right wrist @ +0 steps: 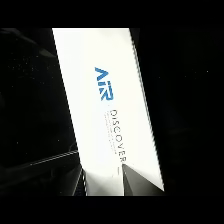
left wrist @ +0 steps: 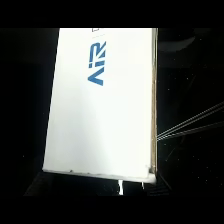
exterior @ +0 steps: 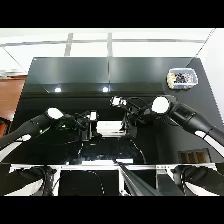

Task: Fold the box and place the chain.

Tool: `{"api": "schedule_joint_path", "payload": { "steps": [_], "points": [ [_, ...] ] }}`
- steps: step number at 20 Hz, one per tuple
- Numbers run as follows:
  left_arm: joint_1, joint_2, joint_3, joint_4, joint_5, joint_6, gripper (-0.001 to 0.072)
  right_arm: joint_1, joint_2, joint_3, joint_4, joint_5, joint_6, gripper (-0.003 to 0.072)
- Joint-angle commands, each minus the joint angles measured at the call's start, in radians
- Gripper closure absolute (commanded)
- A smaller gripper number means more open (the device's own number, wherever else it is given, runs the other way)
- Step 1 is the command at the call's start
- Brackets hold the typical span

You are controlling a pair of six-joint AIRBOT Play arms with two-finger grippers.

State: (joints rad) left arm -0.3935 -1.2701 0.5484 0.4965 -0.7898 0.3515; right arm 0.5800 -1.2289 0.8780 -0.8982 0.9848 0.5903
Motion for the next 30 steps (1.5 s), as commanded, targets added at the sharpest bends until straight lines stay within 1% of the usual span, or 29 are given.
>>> {"api": "schedule_joint_path", "payload": {
  "steps": [1,2,14,24,26,28,30],
  "points": [
    [0.0,0.0,0.0,0.0,0.001,0.001,0.0202,0.001,0.0,0.0,0.0,-0.002,0.001,0.0399],
    [0.0,0.0,0.0,0.0,0.001,0.0,0.0202,0.001,0.0,0.0,0.0,-0.001,0.001,0.0308],
    [0.0,0.0,0.0,0.0,0.001,0.0,0.0202,0.002,0.022,0.0,0.009,0.026,0.029,0.0313],
    [0.0,0.0,0.0,0.0,0.001,0.0,0.0202,0.002,-0.015,-0.001,0.011,0.029,0.04,0.0313],
    [0.0,0.0,0.0,0.0,0.001,0.0,0.0202,0.001,-0.013,0.001,0.02,0.053,0.059,0.0313],
    [0.0,0.0,0.0,0.0,0.001,0.0,0.0202,-0.012,-0.003,0.018,0.034,0.106,0.11,0.0313],
    [0.0,0.0,0.0,0.0,0.001,0.0,0.0202,-0.047,0.019,0.043,0.037,0.179,0.247,0.0313]
  ]
}}
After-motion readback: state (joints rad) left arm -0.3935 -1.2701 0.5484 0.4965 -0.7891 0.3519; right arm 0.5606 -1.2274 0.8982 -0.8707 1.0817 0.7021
